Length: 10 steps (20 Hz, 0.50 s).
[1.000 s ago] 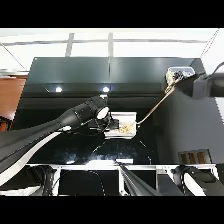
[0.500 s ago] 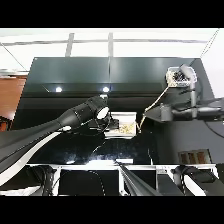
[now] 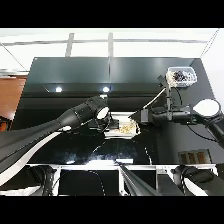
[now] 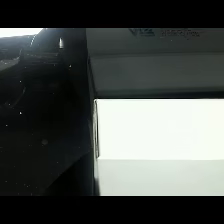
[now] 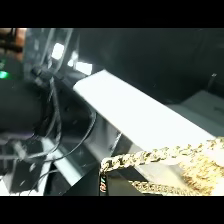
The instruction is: Fold the box and place the chain.
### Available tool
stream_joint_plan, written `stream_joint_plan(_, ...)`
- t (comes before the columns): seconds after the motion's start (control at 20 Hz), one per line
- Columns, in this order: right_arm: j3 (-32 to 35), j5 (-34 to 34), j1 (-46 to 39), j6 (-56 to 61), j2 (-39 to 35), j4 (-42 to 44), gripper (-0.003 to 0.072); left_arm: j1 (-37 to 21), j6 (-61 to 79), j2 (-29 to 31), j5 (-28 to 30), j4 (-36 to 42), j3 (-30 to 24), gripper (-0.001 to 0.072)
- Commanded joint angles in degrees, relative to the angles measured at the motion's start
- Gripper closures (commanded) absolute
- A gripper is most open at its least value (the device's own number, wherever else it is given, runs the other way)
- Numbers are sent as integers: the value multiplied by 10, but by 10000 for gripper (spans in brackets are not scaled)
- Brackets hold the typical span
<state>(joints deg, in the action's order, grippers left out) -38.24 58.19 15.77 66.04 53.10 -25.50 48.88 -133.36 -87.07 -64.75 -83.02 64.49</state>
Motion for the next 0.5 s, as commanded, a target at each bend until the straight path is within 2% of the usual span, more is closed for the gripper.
stream_joint_plan(0.0, 2, -20, 8, 2, 15, -2, 673, 0, 0, 0, -1, 0, 0, 679)
stream_joint_plan(0.3, 2, -23, 8, 6, 15, -18, 670, 0, 0, 0, -1, 0, 0, 680)
stream_joint_plan(0.35, 2, -20, 7, 6, 15, -18, 562, 0, 0, 0, -1, 0, 0, 679)
stream_joint_plan(0.4, 2, -15, 2, 6, 15, -18, 309, 0, 0, 0, -1, 0, 0, 679)
stream_joint_plan(0.45, 0, -6, -11, 5, 14, -18, 293, 0, 0, 0, -1, 0, 0, 679)
